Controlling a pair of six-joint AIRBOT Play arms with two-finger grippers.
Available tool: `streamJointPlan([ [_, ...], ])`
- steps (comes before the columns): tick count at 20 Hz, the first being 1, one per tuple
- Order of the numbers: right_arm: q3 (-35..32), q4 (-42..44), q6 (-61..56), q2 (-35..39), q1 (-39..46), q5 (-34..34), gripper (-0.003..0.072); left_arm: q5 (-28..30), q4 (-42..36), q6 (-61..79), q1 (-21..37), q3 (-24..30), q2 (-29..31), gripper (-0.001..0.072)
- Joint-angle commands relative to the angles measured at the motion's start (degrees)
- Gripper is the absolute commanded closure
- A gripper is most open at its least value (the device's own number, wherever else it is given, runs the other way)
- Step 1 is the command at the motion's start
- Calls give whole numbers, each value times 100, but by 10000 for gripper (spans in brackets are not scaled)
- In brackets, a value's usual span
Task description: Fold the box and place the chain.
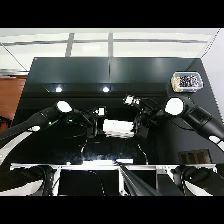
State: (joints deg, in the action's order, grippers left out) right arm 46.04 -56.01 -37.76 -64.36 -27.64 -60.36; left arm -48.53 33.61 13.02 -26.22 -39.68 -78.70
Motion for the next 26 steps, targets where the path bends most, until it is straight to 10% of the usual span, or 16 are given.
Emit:
streamJointPlan([
  [1, -7, 7, -20, 4, 0, 11, 299, 7, 2, 7, 0, -7, -2, 310],
  [26, 107, -164, -111, 275, 28, -111, 299, 4, 2, 4, 0, -9, -2, 310],
])
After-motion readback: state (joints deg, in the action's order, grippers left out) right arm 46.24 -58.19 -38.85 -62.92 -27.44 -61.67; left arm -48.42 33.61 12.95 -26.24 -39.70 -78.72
